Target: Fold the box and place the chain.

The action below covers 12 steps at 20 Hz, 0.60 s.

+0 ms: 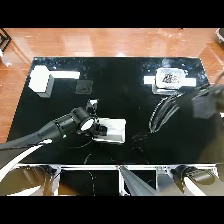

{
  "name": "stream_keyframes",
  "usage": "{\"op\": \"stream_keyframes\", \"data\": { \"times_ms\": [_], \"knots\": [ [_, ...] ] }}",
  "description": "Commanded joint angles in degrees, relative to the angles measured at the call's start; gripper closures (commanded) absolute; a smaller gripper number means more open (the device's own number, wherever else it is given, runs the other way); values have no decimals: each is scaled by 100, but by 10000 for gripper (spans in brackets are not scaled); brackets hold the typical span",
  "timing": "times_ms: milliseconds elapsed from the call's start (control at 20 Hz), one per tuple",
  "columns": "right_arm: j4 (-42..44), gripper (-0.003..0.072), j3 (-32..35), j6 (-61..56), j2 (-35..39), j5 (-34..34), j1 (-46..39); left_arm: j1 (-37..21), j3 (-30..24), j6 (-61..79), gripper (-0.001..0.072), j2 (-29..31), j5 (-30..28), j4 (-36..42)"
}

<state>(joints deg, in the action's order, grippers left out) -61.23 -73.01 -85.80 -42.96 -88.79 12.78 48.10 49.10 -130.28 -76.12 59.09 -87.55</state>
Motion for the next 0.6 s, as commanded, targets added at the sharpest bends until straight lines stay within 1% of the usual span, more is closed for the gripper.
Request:
{"op": "stream_keyframes", "data": {
  "times_ms": [0, 150, 300, 450, 550],
  "knots": [
    [280, 666, 782, -258, 59, 765, 785, 0, 2, 2, 685, 0, 13, 0],
    [461, 666, 1180, -501, 33, 1606, 1510, 0, 2, 0, 685, 0, 13, 0],
    [745, 665, 1233, -619, -153, 2441, 2037, 0, 2, 0, 685, 0, 11, 0],
    [997, 666, 1233, -612, -527, 2986, 2406, 0, 2, 0, 685, 0, 11, 0],
    [1001, 665, 1233, -592, -813, 3322, 2610, 0, 2, 0, 685, 0, 9, 0]
  ]
}}
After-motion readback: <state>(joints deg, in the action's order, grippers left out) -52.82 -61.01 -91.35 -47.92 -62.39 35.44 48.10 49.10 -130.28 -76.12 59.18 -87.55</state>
